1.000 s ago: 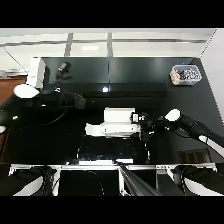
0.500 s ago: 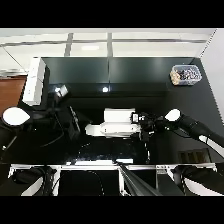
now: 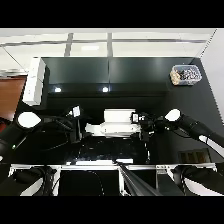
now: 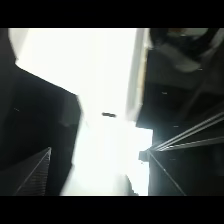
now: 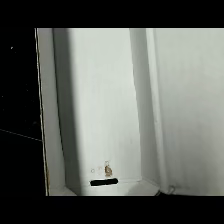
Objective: Fold the box and place the chain.
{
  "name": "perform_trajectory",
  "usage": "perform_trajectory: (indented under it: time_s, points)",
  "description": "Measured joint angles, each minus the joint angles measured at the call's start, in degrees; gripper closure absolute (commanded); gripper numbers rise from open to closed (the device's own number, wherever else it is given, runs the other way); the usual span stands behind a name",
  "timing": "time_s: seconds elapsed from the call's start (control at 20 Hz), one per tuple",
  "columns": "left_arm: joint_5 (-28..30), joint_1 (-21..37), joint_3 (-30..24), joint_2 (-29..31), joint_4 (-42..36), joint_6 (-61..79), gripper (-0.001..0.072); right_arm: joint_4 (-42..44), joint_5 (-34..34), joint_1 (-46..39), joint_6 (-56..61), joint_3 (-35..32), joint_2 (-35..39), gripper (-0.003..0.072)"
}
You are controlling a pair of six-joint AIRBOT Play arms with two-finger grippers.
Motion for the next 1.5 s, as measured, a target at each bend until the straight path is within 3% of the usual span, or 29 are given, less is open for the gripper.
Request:
perform_trajectory:
  time_s: [0.4,0.8,0.85,1.0,1.15,1.5]
  points:
    - [2.8,-7.0,5.2,-13.9,2.4,5.8,0.0002,0.0,0.0,0.0,0.0,0.0,0.0,0.0552]
    - [5.9,-9.2,5.9,-18.1,2.1,4.2,0.0016,0.0,0.0,0.0,0.0,0.0,0.0,0.0552]
    - [6.0,-9.2,5.9,-18.2,1.8,4.2,0.0037,0.0,0.0,0.0,0.0,0.0,0.0,0.0552]
    - [6.2,-9.4,5.9,-18.6,0.8,4.1,0.0315,0.0,0.0,0.0,0.0,0.0,0.0,0.0552]
    - [6.2,-9.6,5.9,-18.7,0.3,4.2,0.0475,0.0,0.0,0.0,0.0,0.0,0.0,0.0552]
    - [7.0,-10.4,5.9,-18.9,-0.5,4.2,0.048,0.0,0.0,0.0,0.0,0.0,0.0,0.0552]
